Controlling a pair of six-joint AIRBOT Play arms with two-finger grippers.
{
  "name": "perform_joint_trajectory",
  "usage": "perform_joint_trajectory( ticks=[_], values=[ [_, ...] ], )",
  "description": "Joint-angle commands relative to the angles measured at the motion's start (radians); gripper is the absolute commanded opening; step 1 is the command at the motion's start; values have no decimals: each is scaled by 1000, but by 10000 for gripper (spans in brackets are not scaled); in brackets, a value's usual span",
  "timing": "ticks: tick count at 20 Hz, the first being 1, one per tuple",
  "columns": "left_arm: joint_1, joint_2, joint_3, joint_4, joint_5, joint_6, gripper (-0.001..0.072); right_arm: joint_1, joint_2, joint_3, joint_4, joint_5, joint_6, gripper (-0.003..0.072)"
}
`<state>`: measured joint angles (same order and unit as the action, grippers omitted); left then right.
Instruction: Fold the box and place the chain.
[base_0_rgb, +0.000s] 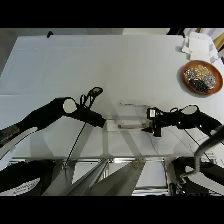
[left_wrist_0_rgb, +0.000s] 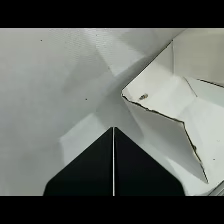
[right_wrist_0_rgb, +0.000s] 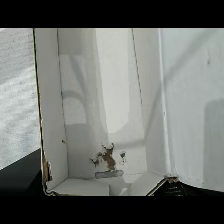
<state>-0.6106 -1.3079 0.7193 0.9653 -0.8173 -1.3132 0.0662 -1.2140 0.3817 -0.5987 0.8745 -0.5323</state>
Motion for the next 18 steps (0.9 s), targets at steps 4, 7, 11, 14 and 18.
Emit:
perform_joint_trajectory(
  ticks=[4,7,11,14,18],
  values=[
    [-14,-23,-2,-66,-21,-53,2,0,0,0,0,0,0,294],
    [-44,-23,-2,-93,-39,-53,2,0,0,0,0,0,0,294],
    [-52,-23,-2,-105,-29,-57,2,0,0,0,0,1,0,294],
    [-52,-23,-2,-106,-11,-57,2,0,0,0,0,0,0,294],
    [-51,-23,-2,-104,-11,-56,1,0,0,0,0,0,0,294]
  ],
)
